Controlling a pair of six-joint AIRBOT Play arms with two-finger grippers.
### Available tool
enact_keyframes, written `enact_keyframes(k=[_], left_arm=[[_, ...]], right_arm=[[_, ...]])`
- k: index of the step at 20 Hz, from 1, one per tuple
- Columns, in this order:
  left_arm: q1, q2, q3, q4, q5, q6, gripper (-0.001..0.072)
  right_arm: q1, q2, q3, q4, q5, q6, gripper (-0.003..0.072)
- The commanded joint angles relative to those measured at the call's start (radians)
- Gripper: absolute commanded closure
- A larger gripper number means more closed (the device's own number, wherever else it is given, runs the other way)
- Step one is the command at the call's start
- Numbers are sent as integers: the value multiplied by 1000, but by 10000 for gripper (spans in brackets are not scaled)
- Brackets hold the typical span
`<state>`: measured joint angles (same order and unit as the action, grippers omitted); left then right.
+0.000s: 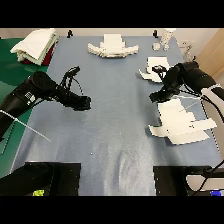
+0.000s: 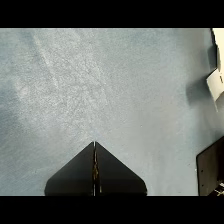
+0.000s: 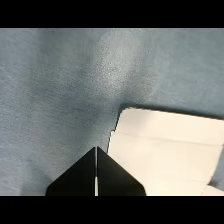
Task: Fold the box.
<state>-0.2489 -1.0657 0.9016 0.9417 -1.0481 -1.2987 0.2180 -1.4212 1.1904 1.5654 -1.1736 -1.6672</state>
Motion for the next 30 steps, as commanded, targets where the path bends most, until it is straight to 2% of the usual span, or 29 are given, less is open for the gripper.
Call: enact_keyframes(k=[1, 3, 4, 5, 6, 8, 11, 12, 13, 17, 22, 27, 30], left_arm=[[0, -1, 0, 0, 0, 0, 697], [0, -1, 0, 0, 0, 0, 697], [0, -1, 0, 0, 0, 0, 697], [0, -1, 0, 0, 0, 0, 697], [0, -1, 0, 0, 1, 0, 697], [0, -1, 0, 0, 0, 0, 697], [0, -1, 0, 0, 1, 0, 697], [0, -1, 0, 0, 3, 0, 697], [-1, -1, 0, 0, 3, 0, 697], [0, -1, 0, -1, 39, 0, 697], [-1, -1, 0, -26, 58, -1, 697], [-1, -1, 0, -106, 43, -3, 697], [-1, -1, 0, -129, 42, -4, 697]], right_arm=[[0, -1, 1, 81, 22, 1, 667], [0, -3, 1, 161, 40, 54, 666], [0, -3, 1, 178, 41, 153, 599], [0, -3, 8, 160, 27, 224, 450], [-8, -3, 27, 123, -14, 241, 386], [-53, -3, 89, 2, -143, 240, 386], [-206, 2, 146, -185, -306, 233, 379], [-274, 3, 144, -198, -330, 224, 273], [-349, 3, 139, -191, -339, 209, 225], [-661, 3, 130, -129, -323, 144, 226], [-977, -78, 130, 196, -280, -56, 225], [-1116, -207, 158, 262, -301, -176, 225], [-1151, -260, 162, 374, -325, -280, 226]])
